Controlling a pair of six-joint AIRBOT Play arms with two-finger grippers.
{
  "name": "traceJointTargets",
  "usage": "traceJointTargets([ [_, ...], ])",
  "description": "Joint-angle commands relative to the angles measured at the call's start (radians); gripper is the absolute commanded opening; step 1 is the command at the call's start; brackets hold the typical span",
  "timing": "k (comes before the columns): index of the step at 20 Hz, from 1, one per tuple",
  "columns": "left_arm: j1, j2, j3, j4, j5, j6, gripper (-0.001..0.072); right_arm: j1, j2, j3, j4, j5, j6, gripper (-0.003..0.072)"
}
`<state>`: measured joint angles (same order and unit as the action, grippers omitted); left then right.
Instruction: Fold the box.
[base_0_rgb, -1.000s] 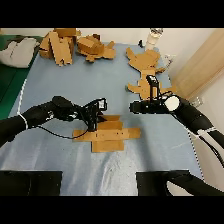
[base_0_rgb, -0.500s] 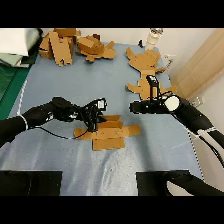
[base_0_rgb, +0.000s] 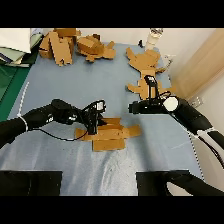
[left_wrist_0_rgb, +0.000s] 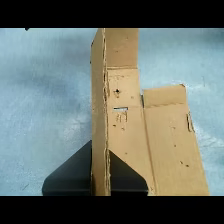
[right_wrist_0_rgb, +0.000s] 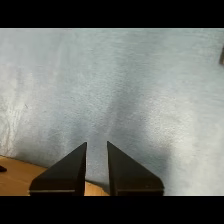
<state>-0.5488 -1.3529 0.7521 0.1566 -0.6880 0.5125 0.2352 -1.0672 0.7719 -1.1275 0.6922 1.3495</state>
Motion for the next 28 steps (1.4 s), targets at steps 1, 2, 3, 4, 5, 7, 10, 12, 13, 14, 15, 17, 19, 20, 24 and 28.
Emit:
traceJointTargets([
  [1,0.0,-0.001,-0.01,-0.003,-0.003,0.0,0.0011,0.043,0.002,0.0,-0.046,-0.027,0.001,0.0186],
  [2,0.0,-0.001,-0.01,-0.003,-0.003,0.001,0.0011,0.057,0.003,0.0,-0.055,-0.037,0.001,0.0158],
  [3,0.0,-0.001,-0.01,-0.003,-0.003,0.002,0.0011,0.071,0.008,0.0,-0.069,-0.047,0.001,0.0159],
  [4,0.0,-0.001,-0.01,-0.004,-0.003,0.006,0.0011,0.078,0.017,0.0,-0.085,-0.048,0.001,0.0158],
  [5,0.0,-0.001,-0.01,-0.004,-0.004,0.011,0.0011,0.083,0.031,0.0,-0.106,-0.048,0.005,0.0159],
  [7,0.0,-0.001,-0.01,-0.003,-0.002,0.023,0.0012,0.084,0.074,0.0,-0.128,-0.046,0.005,0.0158],
  [10,0.0,-0.001,-0.01,-0.003,0.0,0.019,0.0011,0.106,0.158,-0.001,-0.216,0.018,0.006,0.0159],
  [12,0.002,-0.001,-0.01,-0.003,0.0,-0.007,0.0011,0.163,0.225,-0.029,-0.28,0.112,0.022,0.0159],
  [13,0.002,-0.001,-0.01,-0.003,0.001,-0.024,0.0011,0.206,0.266,-0.06,-0.31,0.157,0.037,0.0159],
  [14,0.003,-0.001,-0.01,-0.002,0.003,-0.037,0.0011,0.252,0.304,-0.094,-0.346,0.184,0.07,0.0159],
  [15,0.003,-0.001,-0.01,-0.002,0.002,-0.039,0.0011,0.304,0.35,-0.134,-0.378,0.202,0.104,0.0158],
  [17,0.003,-0.001,-0.01,-0.002,0.008,-0.039,0.0011,0.426,0.43,-0.207,-0.396,0.221,0.115,0.0159],
  [19,0.003,-0.001,-0.01,-0.002,0.007,-0.039,0.0011,0.578,0.478,-0.268,-0.423,0.247,0.117,0.0159],
  [20,0.003,-0.001,-0.01,-0.003,0.007,-0.039,0.0011,0.66,0.483,-0.296,-0.439,0.251,0.117,0.0159],
  [24,0.002,-0.001,-0.01,-0.003,0.005,-0.039,0.0011,0.873,0.404,-0.362,-0.61,0.197,0.116,0.0375],
  [28,0.002,-0.001,-0.01,-0.003,0.005,-0.039,0.0011,0.882,0.281,-0.364,-0.684,0.101,0.117,0.038],
])
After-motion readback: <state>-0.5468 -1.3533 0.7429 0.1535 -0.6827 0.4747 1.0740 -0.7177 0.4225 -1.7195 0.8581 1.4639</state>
